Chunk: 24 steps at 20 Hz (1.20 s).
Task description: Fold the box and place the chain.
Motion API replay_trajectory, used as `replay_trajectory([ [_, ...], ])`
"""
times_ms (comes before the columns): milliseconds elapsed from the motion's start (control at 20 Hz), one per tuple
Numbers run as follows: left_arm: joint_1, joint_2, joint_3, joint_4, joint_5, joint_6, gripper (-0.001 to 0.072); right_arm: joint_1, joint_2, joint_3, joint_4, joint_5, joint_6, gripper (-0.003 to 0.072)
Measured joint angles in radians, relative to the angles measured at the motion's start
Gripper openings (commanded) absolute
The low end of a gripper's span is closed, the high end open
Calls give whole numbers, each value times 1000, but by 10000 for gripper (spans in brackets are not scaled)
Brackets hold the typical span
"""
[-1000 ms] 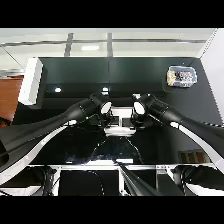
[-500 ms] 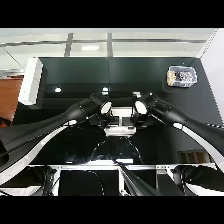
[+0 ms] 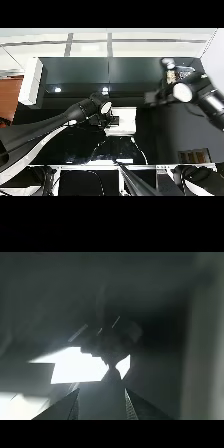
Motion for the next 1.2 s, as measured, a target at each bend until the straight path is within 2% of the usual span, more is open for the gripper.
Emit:
replay_trajectory([
  [150, 0, 0, 0, 0, 0, 0, 25, -143, -19, -6, -130, -151, -10, 337],
  [200, 0, 0, 0, 0, 0, 0, 25, -196, -39, -7, -154, -221, -9, 563],
  [250, 0, 0, 0, 0, 0, 0, 25, -243, -65, -8, -166, -288, -8, 720],
  [350, 0, 0, 0, 0, 0, 0, 25, -335, -142, 3, -158, -409, 2, 720],
  [450, 0, 0, 0, 0, 0, 0, 25, -411, -245, 61, -114, -440, 8, 720],
  [550, 0, 0, 0, 0, 0, 0, 25, -482, -383, 193, -66, -377, 11, 720],
  [850, 0, 0, 0, 0, 0, 0, 25, -591, -773, 700, -6, -47, -24, 720],
  [1000, 0, 0, 0, 0, -1, 0, 25, -611, -881, 834, 0, 16, -29, 720],
  [1150, 0, 0, 0, 0, -1, 0, 25, -624, -937, 886, 6, 23, -23, 720],
  [1200, 0, 0, 0, 0, -1, 0, 25, -629, -951, 894, 10, 25, -19, 667],
])
